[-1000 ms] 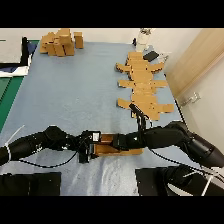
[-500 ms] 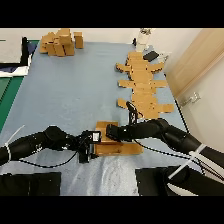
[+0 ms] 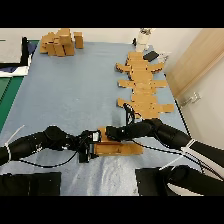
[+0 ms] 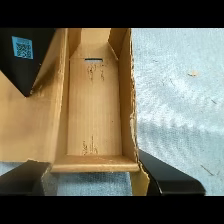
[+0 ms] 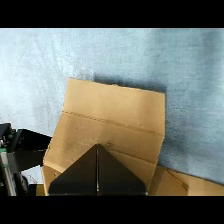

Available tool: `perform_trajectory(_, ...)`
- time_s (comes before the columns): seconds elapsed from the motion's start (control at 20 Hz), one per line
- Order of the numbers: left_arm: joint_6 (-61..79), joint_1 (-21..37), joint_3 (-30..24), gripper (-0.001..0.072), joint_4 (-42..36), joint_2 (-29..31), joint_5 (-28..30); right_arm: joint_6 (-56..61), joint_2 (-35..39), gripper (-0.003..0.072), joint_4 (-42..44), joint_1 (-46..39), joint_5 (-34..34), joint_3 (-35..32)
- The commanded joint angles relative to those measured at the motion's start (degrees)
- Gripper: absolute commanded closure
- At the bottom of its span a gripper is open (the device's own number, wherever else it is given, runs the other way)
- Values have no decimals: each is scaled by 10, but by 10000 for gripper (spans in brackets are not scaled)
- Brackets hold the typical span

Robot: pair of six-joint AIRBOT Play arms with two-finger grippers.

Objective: Fold the box.

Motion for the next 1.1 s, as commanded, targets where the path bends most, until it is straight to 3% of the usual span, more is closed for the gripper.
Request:
perform_trajectory(0.0, 0, 0, 1, 336, 0, 0, 0, -7, -7, 684, -2, 2, 5, 0)
perform_trajectory(0.2, 1, 0, 1, 335, 0, 0, 0, -39, 9, 685, -5, 1, 12, 8)
perform_trajectory(0.4, 1, 0, 1, 336, 0, 0, 0, -7, 96, 685, -118, 1, -34, 41)
perform_trajectory(0.55, 1, 0, 1, 335, 0, 0, 0, 31, 166, 684, -231, 1, -183, 43)
perform_trajectory(0.7, 1, 0, 1, 335, 0, 0, 0, -156, 205, 683, -246, 2, -356, 43)
perform_trajectory(0.75, 1, 0, 1, 335, 0, 0, 0, -223, 207, 652, -234, 2, -404, 43)
perform_trajectory(0.85, 1, 0, 1, 336, 0, 0, 0, -321, 201, 220, -226, 2, -438, 36)
perform_trajectory(0.9, 1, 0, 1, 335, 0, 0, 0, -381, 195, 126, -227, 2, -420, 26)
perform_trajectory(1.05, 1, 0, 1, 335, 0, 0, 0, -537, 156, 99, -227, 2, -294, -8)
